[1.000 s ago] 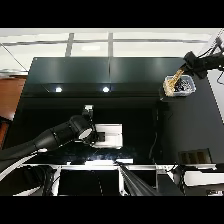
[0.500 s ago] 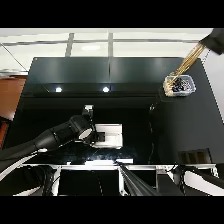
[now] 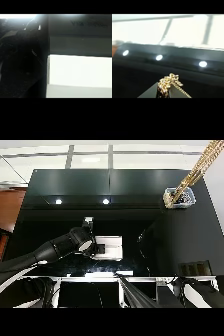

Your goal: Fold the box and place the chain.

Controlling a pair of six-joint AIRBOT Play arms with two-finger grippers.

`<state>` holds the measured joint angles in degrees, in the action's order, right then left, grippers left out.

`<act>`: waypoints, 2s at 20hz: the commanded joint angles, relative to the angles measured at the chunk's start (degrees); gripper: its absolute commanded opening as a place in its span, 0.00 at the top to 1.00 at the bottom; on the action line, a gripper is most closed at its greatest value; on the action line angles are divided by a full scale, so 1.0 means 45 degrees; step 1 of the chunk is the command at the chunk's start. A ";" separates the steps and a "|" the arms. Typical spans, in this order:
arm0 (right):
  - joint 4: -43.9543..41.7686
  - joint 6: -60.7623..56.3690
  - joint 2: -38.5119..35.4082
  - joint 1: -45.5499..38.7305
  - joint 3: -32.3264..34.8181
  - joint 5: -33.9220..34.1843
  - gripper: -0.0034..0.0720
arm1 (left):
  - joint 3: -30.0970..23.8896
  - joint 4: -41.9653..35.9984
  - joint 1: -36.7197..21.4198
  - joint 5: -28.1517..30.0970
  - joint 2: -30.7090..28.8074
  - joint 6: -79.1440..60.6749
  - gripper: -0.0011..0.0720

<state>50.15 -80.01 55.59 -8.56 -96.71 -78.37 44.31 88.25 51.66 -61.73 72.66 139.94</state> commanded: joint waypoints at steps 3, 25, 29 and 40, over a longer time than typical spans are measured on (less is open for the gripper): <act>-0.0010 -0.0121 -0.0568 0.2531 0.0146 -0.2200 0.93 | 0.0005 0.0010 -0.0005 0.0005 0.0000 0.0000 0.94; -0.1768 0.0083 0.0418 0.9253 0.3832 -0.0724 0.93 | 0.0005 -0.0005 0.0000 -0.0010 0.0000 0.0000 0.94; -0.0947 0.0214 0.1379 1.0064 0.4124 -0.0452 0.93 | 0.0005 -0.0005 0.0000 -0.0010 0.0000 0.0000 0.94; 0.0151 0.0262 0.2278 1.0365 0.8223 0.1948 0.68 | 0.0005 -0.0010 0.0000 -0.0015 0.0000 0.0000 0.94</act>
<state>50.28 -78.83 65.21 37.74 -63.44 -72.31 44.31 88.23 51.66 -61.82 72.66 139.96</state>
